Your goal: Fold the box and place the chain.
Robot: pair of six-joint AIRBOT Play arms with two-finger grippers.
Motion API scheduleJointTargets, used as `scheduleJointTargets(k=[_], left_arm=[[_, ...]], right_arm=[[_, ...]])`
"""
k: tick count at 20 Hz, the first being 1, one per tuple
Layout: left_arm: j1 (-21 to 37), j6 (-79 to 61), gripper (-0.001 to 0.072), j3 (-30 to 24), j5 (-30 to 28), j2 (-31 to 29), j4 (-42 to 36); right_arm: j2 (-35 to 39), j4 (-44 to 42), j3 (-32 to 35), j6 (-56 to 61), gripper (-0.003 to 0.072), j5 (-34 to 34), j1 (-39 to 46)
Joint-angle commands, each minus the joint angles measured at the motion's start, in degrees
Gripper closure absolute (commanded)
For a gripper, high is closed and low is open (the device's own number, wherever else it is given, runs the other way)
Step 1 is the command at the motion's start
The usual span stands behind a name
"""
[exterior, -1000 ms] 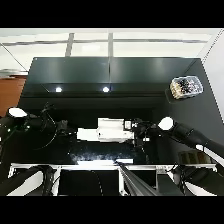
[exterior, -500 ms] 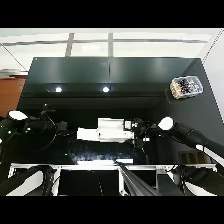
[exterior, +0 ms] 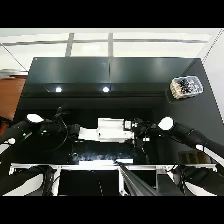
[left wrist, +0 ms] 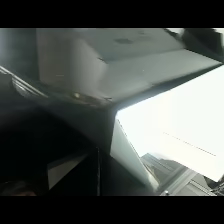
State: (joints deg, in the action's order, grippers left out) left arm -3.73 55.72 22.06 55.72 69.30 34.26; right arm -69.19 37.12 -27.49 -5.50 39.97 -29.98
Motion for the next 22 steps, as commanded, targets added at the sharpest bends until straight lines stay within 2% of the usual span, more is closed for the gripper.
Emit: scheduleJointTargets(k=[1,4,6,7,10,15,22], left_arm=[[-2.5,-0.3,0.0619,-0.1,-1.2,0.7,-2.3],[-2.3,-0.3,0.0254,1.4,1.6,-0.4,-2.2],[-2.3,0.0,0.0084,3.1,4.2,-0.8,-2.2],[-2.4,0.0,0.0064,4.2,5.6,-0.8,-2.3],[-3.7,0.0,0.0064,6.3,8.2,-0.8,-5.0],[-8.9,0.2,0.007,6.7,7.1,-0.9,-7.5],[-11.0,2.9,0.0081,6.7,5.3,-1.3,-7.4]], right_arm=[[0.0,0.0,0.0,0.0,0.0216,0.0,0.0],[0.0,0.0,0.0,0.0,0.0217,0.0,0.0],[0.0,0.0,0.0,0.0,0.0216,0.0,0.0],[0.0,0.0,0.0,0.0,0.0216,0.0,0.0],[0.0,0.0,0.0,0.0,0.0216,0.0,0.0],[0.0,0.0,0.0,0.2,0.0216,-0.1,0.0],[0.0,0.0,0.0,0.2,0.0217,-0.1,0.0]])
